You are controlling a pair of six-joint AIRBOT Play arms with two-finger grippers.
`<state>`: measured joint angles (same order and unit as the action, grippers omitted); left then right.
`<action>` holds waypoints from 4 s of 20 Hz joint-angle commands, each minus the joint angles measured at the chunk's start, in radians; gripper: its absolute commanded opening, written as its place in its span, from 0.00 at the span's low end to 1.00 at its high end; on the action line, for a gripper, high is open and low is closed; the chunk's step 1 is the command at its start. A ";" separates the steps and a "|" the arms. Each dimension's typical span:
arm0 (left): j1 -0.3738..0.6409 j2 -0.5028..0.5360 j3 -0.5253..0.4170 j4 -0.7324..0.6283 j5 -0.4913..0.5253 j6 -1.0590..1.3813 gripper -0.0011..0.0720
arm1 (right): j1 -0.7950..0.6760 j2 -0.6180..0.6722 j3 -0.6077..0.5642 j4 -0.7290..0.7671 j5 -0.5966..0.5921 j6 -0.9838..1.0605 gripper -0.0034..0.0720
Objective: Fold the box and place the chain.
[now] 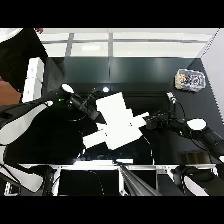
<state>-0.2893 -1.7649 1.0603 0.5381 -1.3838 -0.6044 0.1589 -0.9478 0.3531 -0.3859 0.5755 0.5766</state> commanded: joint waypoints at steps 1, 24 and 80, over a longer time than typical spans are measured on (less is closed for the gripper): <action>-0.001 -0.002 0.001 0.007 0.050 0.030 0.05 | 0.001 0.001 0.000 0.000 0.001 0.002 0.07; -0.233 0.275 0.004 0.382 0.467 0.475 0.04 | -0.140 0.002 0.356 -0.578 0.128 -0.034 0.88; -0.240 0.326 -0.190 0.291 0.624 0.653 0.05 | 0.243 -0.063 0.105 -0.357 0.257 -0.675 0.98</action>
<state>-0.5282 -1.4384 0.8696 0.8288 -0.7612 0.0483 0.3779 -1.0115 0.4644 -0.7589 0.8688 -0.0910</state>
